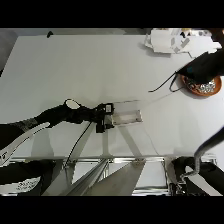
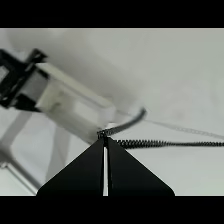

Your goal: Fold the box and place the chain.

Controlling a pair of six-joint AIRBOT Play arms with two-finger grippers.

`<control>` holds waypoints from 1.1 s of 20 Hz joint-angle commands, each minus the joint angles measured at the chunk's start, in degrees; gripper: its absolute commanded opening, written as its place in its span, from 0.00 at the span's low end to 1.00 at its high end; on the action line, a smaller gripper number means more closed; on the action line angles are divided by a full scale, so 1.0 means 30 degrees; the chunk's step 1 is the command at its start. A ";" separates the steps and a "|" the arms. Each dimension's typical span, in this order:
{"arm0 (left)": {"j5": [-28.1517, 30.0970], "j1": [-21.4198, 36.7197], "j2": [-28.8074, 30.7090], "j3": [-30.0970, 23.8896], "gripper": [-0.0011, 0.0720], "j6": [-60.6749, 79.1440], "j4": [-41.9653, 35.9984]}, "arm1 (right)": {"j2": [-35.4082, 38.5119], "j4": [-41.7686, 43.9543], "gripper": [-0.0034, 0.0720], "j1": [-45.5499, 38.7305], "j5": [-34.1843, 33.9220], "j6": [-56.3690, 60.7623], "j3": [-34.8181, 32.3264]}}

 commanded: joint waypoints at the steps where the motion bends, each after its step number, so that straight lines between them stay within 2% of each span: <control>1: 0.0000 0.0007 0.0007 0.0000 0.20 0.0000 0.0000 | 0.0299 -0.0066 0.07 0.3053 0.0248 0.1115 -0.0022; 4: 0.0000 0.0007 0.0007 0.0000 0.20 0.0000 0.0000 | 0.0299 -0.1362 0.07 0.5464 -0.0080 0.1843 -0.0022; 9: 0.0000 0.0007 0.0007 0.0000 0.20 0.0000 0.0000 | 0.0211 -0.1931 0.07 0.7737 -0.2477 0.2616 -0.0372; 17: 0.0000 0.0007 0.0007 0.0000 0.20 0.0000 0.0000 | 0.0175 -0.1734 0.07 0.8561 -0.6054 0.2550 -0.5151; 22: 0.0000 0.0007 0.0007 0.0000 0.20 0.0007 0.0000 | -0.1326 0.0678 0.07 0.8561 -0.7162 0.1195 -0.7803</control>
